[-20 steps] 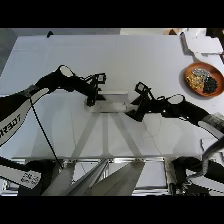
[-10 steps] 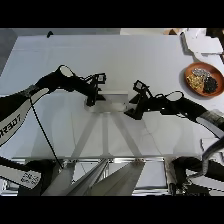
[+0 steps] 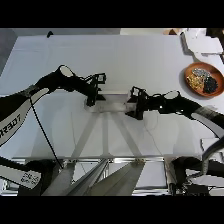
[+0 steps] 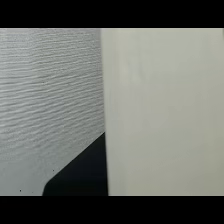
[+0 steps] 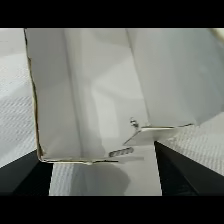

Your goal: Fold the box and place the chain.

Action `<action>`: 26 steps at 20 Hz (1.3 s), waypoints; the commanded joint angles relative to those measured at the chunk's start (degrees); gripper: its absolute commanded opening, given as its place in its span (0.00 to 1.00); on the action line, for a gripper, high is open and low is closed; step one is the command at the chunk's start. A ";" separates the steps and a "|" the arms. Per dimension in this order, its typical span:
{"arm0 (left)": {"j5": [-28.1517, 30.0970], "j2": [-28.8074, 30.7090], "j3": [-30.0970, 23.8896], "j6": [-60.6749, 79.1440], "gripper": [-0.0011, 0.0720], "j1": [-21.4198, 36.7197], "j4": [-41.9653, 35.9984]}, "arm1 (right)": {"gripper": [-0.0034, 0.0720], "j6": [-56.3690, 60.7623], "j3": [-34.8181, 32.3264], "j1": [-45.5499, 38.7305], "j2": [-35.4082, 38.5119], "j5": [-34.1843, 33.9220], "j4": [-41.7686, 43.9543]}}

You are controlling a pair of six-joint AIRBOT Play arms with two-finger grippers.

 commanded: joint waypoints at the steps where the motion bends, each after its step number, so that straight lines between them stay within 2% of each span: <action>1: 0.00 -0.04 -0.02 0.02 0.03 -0.02 0.00 | 0.96 -2.16 2.19 -0.68 -2.21 0.02 2.58; 4: 0.00 -0.04 -0.02 0.02 0.03 -0.02 0.00 | 0.96 0.39 3.58 -0.68 -2.19 0.37 2.45; 10: 0.00 -0.04 -0.02 0.02 0.03 -0.02 0.00 | 0.96 -4.09 4.44 -0.70 -2.27 5.88 2.45; 15: 0.00 -0.04 -0.02 0.02 0.03 -0.02 0.00 | 0.96 -5.16 6.60 -0.70 -5.62 8.17 2.29; 20: 0.00 -0.04 -0.02 0.02 0.03 -0.02 0.00 | 0.96 -2.14 9.01 -0.94 -8.50 9.31 -4.42; 26: 0.00 -0.04 -0.02 0.02 0.03 -0.02 0.00 | 0.96 -2.25 9.01 -2.03 -8.48 10.36 -4.22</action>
